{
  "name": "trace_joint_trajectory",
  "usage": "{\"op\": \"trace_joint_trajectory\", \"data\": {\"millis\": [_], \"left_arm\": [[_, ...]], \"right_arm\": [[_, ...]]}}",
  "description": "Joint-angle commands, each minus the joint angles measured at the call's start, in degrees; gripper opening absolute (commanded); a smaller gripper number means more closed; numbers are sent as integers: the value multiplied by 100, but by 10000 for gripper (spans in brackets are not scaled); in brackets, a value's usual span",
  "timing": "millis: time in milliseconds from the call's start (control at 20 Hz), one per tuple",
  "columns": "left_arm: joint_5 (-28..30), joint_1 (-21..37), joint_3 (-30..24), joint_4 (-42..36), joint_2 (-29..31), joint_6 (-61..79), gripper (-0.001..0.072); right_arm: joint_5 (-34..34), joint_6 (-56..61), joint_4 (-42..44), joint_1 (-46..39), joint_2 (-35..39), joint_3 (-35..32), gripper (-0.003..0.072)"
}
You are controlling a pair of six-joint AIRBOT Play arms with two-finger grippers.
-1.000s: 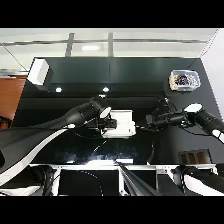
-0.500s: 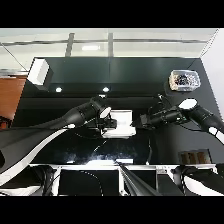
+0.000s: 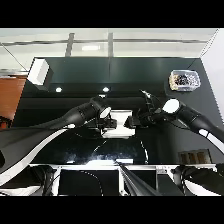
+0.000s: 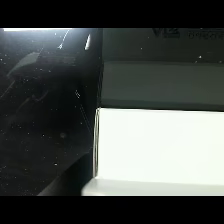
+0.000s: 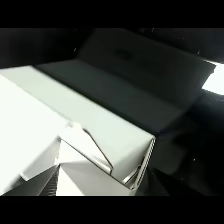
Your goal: Fold the box and place the chain.
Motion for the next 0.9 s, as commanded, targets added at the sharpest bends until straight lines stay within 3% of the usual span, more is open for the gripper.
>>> {"op": "trace_joint_trajectory", "data": {"millis": [0,200,300,750,800,850], "left_arm": [[-2,7,0,0,0,0,30],[-4,7,0,0,0,2,30],[-4,7,0,0,0,0,30],[-20,7,0,0,0,2,30],[-48,7,0,0,0,2,30],[-74,7,0,2,0,2,30]], "right_arm": [[-164,1687,-1453,511,-4,400,599],[92,2354,-1888,811,-4,577,597],[168,2564,-2011,887,-4,577,561],[468,2830,-2177,940,-7,588,556],[474,2830,-2181,960,-7,595,484],[476,2830,-2175,977,-7,601,484]]}}
